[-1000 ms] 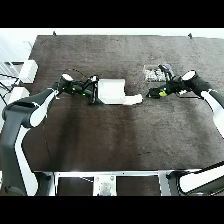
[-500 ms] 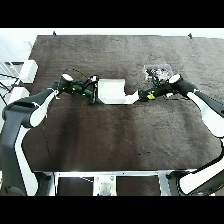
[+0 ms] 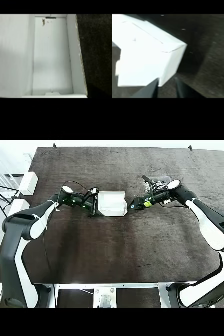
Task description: Fold the box and place the chain.
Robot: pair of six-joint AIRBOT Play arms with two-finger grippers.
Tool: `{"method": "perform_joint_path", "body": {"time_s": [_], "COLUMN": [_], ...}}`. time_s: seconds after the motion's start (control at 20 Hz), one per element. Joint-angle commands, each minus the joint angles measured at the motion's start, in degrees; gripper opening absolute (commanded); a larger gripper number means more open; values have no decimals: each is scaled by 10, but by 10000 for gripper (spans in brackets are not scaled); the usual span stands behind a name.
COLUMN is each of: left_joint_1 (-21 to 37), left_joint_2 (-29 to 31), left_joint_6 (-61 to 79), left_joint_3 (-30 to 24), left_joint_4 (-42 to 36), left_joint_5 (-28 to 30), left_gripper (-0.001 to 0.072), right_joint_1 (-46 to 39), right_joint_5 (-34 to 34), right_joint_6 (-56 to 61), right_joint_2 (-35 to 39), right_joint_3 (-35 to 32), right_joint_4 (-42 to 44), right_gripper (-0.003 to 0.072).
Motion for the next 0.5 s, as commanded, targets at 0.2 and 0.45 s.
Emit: {"method": "perform_joint_path", "body": {"time_s": [0.2,0.45], "left_joint_1": [0,0], "left_joint_2": [0,0], "left_joint_6": [0,0], "left_joint_3": [0,0], "left_joint_4": [0,0], "left_joint_5": [0,0], "left_gripper": [363,363], "right_joint_1": [14,16], "right_joint_5": [6,-10], "right_joint_6": [0,5], "right_joint_2": [-1,-1], "right_joint_3": [14,14], "right_joint_4": [21,19], "right_gripper": [436,438]}}
